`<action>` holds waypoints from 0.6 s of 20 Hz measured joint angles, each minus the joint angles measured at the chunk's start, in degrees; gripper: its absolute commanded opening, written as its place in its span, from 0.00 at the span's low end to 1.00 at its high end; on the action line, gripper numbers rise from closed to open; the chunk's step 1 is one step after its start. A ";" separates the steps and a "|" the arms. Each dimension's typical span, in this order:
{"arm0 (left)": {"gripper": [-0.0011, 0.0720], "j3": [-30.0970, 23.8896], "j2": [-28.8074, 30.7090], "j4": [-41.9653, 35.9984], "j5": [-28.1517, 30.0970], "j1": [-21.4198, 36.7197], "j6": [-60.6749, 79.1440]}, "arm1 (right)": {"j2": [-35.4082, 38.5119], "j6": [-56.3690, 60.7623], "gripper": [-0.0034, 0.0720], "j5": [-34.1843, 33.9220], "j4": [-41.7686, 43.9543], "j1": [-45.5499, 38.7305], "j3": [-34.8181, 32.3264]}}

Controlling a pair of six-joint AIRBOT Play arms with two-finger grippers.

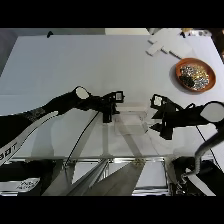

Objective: Fold the box and place the chain.

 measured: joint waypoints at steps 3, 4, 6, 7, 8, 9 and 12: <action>0.03 0.02 0.00 0.02 0.00 0.00 0.00 | 1.27 -1.07 0.78 -6.62 -0.98 0.55 -6.54; 0.03 0.00 0.00 0.02 0.00 0.00 0.00 | 1.77 -1.38 0.92 -8.98 -0.98 0.96 -8.81; 0.03 0.02 0.00 0.02 0.00 0.00 0.00 | 2.47 -1.86 0.96 -13.66 -0.98 2.54 -12.55; 0.03 0.02 0.00 0.02 0.00 0.00 0.00 | 2.73 -2.64 0.97 -15.89 -1.03 3.61 -14.10; 0.03 0.00 0.00 0.02 0.00 0.00 0.00 | 2.89 -3.72 0.97 -17.77 -1.01 4.59 -15.21; 0.03 0.02 0.00 0.02 0.00 0.00 0.00 | 3.02 -5.18 0.97 -19.52 -0.98 5.49 -16.09; 0.03 0.02 0.00 0.00 0.00 0.00 0.02 | 3.19 -8.41 0.97 -23.63 -0.55 6.93 -17.44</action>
